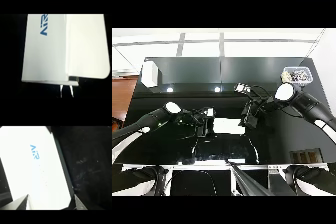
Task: Fold the box and place the chain.
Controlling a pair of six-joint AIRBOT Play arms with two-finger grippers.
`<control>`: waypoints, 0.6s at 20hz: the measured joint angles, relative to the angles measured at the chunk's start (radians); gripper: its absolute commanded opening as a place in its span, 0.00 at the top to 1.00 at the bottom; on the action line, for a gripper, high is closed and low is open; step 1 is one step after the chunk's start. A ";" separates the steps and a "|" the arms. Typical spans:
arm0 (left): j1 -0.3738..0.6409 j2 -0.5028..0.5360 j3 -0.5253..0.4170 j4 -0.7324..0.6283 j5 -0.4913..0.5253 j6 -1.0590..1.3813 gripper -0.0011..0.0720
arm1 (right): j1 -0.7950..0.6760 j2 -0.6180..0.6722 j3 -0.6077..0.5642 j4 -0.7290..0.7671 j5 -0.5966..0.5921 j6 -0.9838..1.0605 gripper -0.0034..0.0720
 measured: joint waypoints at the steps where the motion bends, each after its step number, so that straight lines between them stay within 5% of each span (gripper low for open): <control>1: 0.000 0.000 0.000 0.000 0.000 0.000 0.44 | 0.003 -0.002 0.000 -0.001 0.000 -0.010 0.07; 12: 0.000 0.000 0.000 0.000 0.000 0.000 0.44 | 0.056 -0.008 -0.003 -0.003 0.041 -0.085 0.07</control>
